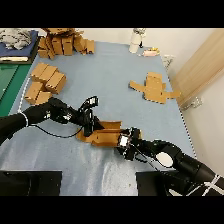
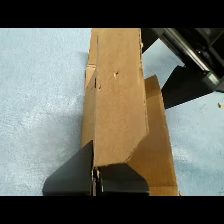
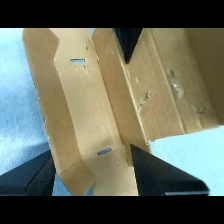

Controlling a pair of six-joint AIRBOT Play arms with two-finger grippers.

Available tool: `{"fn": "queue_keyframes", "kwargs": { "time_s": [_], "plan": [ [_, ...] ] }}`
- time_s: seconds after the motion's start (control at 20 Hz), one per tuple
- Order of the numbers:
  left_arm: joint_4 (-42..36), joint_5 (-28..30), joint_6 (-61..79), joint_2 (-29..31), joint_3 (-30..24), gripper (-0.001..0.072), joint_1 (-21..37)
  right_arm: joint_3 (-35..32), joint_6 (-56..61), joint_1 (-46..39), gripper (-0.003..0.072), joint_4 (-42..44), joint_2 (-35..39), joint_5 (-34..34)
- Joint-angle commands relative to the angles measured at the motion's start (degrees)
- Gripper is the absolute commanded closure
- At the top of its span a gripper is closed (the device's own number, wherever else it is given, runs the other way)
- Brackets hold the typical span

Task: Fold the box.

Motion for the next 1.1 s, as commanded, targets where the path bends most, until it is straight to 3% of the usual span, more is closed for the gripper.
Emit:
{"fn": "queue_keyframes", "kwargs": {
  "time_s": [0.0,0.6,0.75,0.95,1.05],
  "plan": [
    [0.0,0.0,0.0,0.0,0.1,0.0694,0.0,0.2,0.1,-0.4,-0.0034,0.7,0.9,1.0],
    [0.0,0.0,0.0,0.0,0.1,0.0694,0.0,0.5,-3.1,-5.6,-0.0034,1.2,2.8,2.3],
    [0.0,0.0,0.0,0.0,0.1,0.0693,0.0,1.8,-12.1,-7.5,-0.0034,9.9,-0.4,2.8],
    [0.0,0.0,0.0,0.0,0.1,0.0694,0.0,7.9,-36.1,-17.5,-0.0034,29.1,-9.4,15.9],
    [0.0,0.0,0.0,0.0,0.1,0.0694,0.0,11.3,-40.7,-22.9,-0.0034,32.2,-12.8,23.5]
  ]
}}
